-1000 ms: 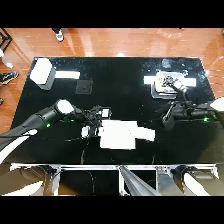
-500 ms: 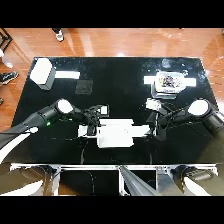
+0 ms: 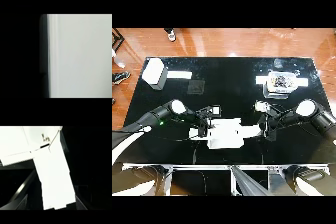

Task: Fold the box and place the chain.

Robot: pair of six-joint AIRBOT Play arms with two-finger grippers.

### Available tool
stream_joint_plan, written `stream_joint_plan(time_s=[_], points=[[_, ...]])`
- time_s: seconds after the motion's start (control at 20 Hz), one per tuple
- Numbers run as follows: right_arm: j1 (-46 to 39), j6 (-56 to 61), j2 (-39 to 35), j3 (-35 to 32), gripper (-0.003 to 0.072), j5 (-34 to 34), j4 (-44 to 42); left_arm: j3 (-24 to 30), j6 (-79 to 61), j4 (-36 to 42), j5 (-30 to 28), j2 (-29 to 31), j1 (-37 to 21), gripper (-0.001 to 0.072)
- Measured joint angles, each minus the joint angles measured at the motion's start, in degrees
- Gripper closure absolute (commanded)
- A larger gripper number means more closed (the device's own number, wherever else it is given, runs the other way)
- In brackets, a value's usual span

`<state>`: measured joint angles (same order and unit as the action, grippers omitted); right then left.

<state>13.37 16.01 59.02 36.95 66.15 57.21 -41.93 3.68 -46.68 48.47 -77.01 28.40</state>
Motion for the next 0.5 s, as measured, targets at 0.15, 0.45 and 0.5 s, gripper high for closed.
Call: stream_joint_plan(time_s=[0.15,0.45,0.5], points=[[0.1,0.0,0.1,0.0,-0.0017,-0.4,-0.1,0.0,1.2,-1.1,0.0,-0.2,0.0,0.0669],[1.8,0.0,1.0,-2.8,-0.0017,-0.9,-0.5,0.0,1.9,-2.0,-0.2,-0.3,0.0,0.0684],[2.9,-0.1,1.2,-3.4,-0.0017,-1.1,-1.0,0.0,1.9,-2.1,-0.2,-0.3,0.0,0.0684]])
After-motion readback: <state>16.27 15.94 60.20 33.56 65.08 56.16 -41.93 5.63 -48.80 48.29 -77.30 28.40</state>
